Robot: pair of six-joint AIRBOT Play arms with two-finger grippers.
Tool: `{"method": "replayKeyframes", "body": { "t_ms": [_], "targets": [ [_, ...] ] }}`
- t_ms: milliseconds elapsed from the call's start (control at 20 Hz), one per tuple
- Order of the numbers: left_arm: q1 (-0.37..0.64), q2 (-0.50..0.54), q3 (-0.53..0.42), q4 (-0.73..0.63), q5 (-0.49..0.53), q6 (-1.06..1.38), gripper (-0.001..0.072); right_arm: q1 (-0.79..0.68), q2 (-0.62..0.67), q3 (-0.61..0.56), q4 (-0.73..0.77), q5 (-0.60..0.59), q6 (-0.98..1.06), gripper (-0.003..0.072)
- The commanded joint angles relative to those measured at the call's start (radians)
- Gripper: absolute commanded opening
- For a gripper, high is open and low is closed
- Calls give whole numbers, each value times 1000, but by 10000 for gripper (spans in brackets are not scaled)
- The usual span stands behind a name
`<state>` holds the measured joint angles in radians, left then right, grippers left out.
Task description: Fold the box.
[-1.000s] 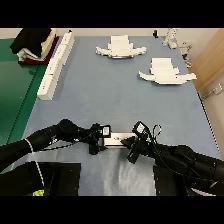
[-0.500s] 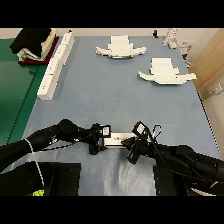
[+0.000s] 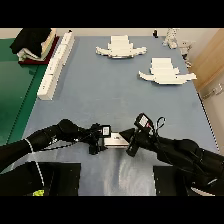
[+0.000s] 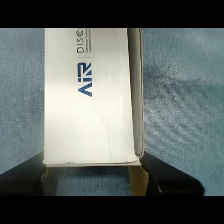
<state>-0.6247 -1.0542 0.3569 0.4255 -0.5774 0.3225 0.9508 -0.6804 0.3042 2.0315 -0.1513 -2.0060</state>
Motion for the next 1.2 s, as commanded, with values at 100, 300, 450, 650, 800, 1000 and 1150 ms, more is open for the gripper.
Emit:
{"method": "replayKeyframes", "body": {
  "t_ms": [100, 300, 450, 650, 800, 1000, 1150],
  "targets": [
    [1, 0, 0, 0, 0, 2, 455, -238, -150, 286, -206, -259, 1, 17],
    [1, 0, 0, 0, 0, 2, 455, -452, -357, 586, -305, -487, 130, 16],
    [1, 0, 0, 0, 0, 2, 455, -583, -516, 772, -462, -649, 344, 17],
    [1, 0, 0, 0, 0, 2, 455, -709, -676, 902, -579, -883, 558, 16],
    [1, 0, 0, 0, 0, 2, 455, -752, -729, 913, -576, -939, 585, 16],
    [1, 0, 2, -3, 3, 2, 455, -752, -735, 913, -577, -940, 584, 16],
    [3, 10, 6, -25, 2, -33, 455, -752, -734, 913, -577, -940, 584, 17]
  ]
}}
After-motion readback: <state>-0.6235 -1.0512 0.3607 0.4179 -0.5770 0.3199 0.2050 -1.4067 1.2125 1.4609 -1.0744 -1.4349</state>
